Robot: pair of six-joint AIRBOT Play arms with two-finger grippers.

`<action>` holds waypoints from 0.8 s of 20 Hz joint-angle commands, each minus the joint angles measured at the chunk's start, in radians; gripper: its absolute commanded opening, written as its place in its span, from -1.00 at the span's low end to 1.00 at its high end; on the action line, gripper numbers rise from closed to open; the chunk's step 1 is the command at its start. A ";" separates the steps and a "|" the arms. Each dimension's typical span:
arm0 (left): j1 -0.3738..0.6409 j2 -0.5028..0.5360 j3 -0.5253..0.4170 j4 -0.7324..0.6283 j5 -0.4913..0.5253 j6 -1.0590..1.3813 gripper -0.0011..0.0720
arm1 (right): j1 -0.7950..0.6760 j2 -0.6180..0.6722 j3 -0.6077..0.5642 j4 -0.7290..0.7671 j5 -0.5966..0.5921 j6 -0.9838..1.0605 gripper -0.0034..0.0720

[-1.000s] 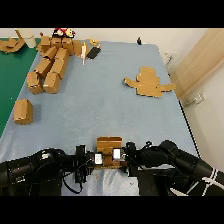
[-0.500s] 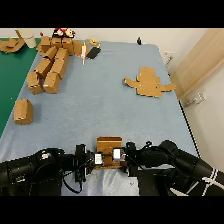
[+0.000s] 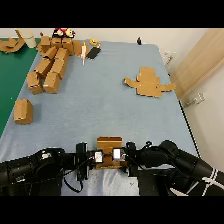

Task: Fold the box.

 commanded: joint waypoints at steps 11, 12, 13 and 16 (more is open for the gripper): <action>-0.005 -0.009 0.001 -0.083 0.086 0.000 -0.94 | 0.000 0.000 0.001 0.001 0.000 0.000 0.31; -0.005 -0.017 0.001 -0.097 0.100 0.000 -0.94 | 0.000 0.000 0.001 0.000 0.000 0.000 0.31; -0.005 -0.026 0.001 -0.103 0.106 0.000 -0.94 | 0.000 0.000 0.001 0.000 0.000 0.000 0.31; -0.005 -0.032 0.001 -0.109 0.108 0.000 -0.93 | 0.000 0.000 0.001 0.001 0.000 0.000 0.31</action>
